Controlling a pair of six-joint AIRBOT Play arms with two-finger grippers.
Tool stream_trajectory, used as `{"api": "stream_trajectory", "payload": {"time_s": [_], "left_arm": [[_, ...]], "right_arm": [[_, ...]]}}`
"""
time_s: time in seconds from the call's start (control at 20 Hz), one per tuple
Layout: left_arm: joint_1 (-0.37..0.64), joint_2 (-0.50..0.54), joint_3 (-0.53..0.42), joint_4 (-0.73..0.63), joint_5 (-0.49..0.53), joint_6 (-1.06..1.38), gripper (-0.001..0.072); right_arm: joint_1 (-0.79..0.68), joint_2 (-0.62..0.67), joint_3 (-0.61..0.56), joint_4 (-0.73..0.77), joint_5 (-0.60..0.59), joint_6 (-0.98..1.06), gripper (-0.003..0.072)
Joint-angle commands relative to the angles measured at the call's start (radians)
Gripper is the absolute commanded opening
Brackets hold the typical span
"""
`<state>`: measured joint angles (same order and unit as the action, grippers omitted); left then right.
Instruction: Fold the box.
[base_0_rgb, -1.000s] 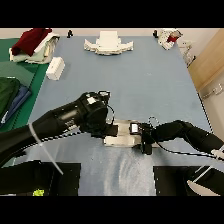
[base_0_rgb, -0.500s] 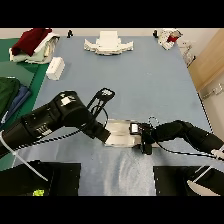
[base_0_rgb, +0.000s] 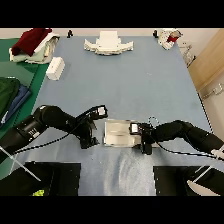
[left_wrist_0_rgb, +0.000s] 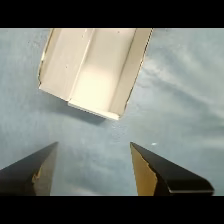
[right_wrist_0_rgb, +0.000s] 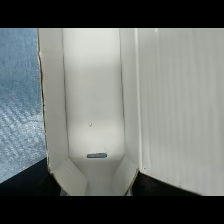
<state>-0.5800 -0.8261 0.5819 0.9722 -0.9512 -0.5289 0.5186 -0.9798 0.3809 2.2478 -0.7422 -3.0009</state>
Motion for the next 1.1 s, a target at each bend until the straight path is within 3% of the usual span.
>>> {"api": "stream_trajectory", "payload": {"time_s": [0.0,0.2,0.85,1.05], "left_arm": [[0.053,-0.031,-0.134,-0.180,0.158,0.470,0.0687],[0.051,-0.108,-0.191,-0.400,0.273,0.776,0.0687],[0.040,-0.211,-0.191,-0.513,0.263,0.863,0.0687],[0.000,-0.265,-0.190,-0.569,0.301,0.907,0.0686]], "right_arm": [[0.000,0.000,0.000,0.000,0.000,0.000,0.0547],[0.001,0.000,0.000,0.000,0.000,0.000,0.0547],[0.001,0.000,0.000,0.000,0.000,0.000,0.0547],[0.001,0.000,0.000,0.000,0.000,0.000,0.0547]]}}
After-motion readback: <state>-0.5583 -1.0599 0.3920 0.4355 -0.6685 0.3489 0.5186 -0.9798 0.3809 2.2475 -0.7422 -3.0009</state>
